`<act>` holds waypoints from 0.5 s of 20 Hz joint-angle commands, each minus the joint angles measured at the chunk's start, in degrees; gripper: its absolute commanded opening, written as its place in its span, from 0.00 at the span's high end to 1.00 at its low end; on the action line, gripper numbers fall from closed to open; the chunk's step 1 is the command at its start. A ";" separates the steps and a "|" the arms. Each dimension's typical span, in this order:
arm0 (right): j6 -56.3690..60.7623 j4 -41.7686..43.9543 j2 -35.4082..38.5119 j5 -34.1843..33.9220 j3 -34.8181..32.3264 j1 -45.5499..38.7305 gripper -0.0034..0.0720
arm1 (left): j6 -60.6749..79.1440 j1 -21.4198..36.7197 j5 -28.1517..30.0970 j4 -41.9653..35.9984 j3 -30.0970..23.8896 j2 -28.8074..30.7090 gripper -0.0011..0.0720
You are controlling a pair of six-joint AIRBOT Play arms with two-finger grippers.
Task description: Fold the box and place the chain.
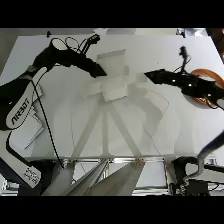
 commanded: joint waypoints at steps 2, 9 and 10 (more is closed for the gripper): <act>0.37 -1.75 10.75 14.51 0.04 -10.86 0.48 | 14.21 -0.79 -12.26 1.11 0.04 7.91 0.98; 0.39 -14.08 15.13 14.25 0.04 -16.68 0.57 | 16.46 -6.67 -7.26 4.15 -0.11 4.24 0.98; 0.39 -16.46 15.13 13.35 0.04 -16.52 0.57 | 16.46 -7.67 -4.68 4.11 -0.11 2.78 0.98</act>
